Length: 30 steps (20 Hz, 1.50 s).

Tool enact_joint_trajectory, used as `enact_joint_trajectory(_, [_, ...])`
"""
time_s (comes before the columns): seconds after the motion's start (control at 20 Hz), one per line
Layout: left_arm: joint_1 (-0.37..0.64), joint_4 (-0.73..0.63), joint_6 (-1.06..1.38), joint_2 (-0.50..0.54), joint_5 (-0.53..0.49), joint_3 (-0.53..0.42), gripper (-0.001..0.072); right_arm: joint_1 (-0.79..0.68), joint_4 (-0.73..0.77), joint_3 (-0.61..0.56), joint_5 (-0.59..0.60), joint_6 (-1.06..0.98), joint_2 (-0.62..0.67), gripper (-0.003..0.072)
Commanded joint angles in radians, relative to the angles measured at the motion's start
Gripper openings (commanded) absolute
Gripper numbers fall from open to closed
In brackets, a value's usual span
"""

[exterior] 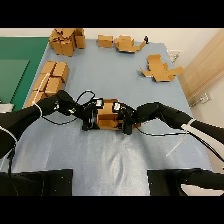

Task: Fold the box.

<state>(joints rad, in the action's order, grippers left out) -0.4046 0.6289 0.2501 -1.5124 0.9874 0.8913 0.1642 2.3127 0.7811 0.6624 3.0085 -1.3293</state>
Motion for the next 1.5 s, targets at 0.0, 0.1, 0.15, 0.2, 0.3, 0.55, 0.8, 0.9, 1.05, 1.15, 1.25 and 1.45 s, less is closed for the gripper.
enact_joint_trajectory(0.0, [-0.001,0.000,0.000,-0.001,-0.001,0.000,0.0348,0.000,-0.005,0.001,0.000,0.000,0.000,0.0519])
enact_joint_trajectory(0.1, [-0.001,0.000,0.000,-0.001,0.000,0.000,0.0347,-0.001,-0.027,0.001,0.000,-0.006,0.003,0.0518])
enact_joint_trajectory(0.15, [0.000,0.000,0.000,-0.001,0.000,0.000,0.0348,-0.001,-0.045,0.001,0.000,-0.027,0.007,0.0511])
enact_joint_trajectory(0.2, [0.000,0.000,0.000,-0.001,-0.001,0.000,0.0347,-0.001,-0.065,0.001,0.000,-0.060,0.013,0.0505])
enact_joint_trajectory(0.3, [0.000,0.004,0.000,-0.001,-0.002,0.000,0.0347,-0.003,-0.135,0.001,0.001,-0.121,0.027,0.0505])
enact_joint_trajectory(0.55, [-0.001,0.024,0.000,-0.001,0.000,0.000,0.0347,-0.003,-0.393,0.001,0.055,-0.405,0.040,0.0505])
enact_joint_trajectory(0.8, [0.000,0.030,-0.001,-0.001,0.000,0.000,0.0347,-0.010,-0.357,0.001,0.084,-0.557,0.053,0.0284])
enact_joint_trajectory(0.9, [0.000,0.030,-0.001,-0.001,-0.001,0.000,0.0348,-0.057,-0.273,0.001,0.095,-0.603,0.083,0.0222])
enact_joint_trajectory(1.05, [0.000,0.030,-0.001,-0.001,0.000,0.000,0.0348,-0.190,-0.025,0.000,0.098,-0.618,0.184,0.0006])
enact_joint_trajectory(1.15, [0.000,0.030,-0.001,-0.001,0.000,0.000,0.0347,-0.298,0.049,-0.002,0.095,-0.705,0.279,0.0005])
enact_joint_trajectory(1.25, [0.000,0.030,-0.001,-0.001,0.000,0.000,0.0348,-0.431,0.007,-0.009,0.156,-0.925,0.362,0.0004])
enact_joint_trajectory(1.45, [-0.001,0.029,-0.001,-0.001,0.000,0.000,0.0347,-0.718,-0.035,-0.075,0.457,-1.183,0.406,0.0003])
